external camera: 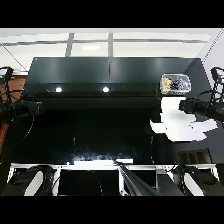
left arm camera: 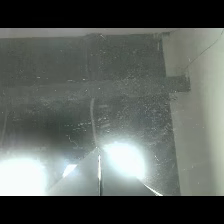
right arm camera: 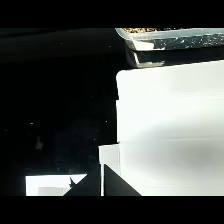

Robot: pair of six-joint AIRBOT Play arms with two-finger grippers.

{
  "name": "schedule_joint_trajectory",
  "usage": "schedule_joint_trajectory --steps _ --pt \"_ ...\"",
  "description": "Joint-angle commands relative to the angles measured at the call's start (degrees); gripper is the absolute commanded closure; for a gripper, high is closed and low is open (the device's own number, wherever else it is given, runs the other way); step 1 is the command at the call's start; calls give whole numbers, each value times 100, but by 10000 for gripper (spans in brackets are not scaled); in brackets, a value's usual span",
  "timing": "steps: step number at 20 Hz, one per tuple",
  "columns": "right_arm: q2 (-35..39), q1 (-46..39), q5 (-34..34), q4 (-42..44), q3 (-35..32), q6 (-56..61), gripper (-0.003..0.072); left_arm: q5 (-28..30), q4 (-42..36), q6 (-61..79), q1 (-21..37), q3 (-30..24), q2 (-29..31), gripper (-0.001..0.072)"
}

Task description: Fold the box and place the chain.

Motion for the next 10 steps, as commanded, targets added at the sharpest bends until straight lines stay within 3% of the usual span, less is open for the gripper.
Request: schedule_joint_trajectory --steps 1,10 --pt "0 2 11 0 -4 2 660 15 2 2 0 -24 -2 676" --pt "0 2 2 0 -2 2 660 20 0 2 0 -24 -46 676"
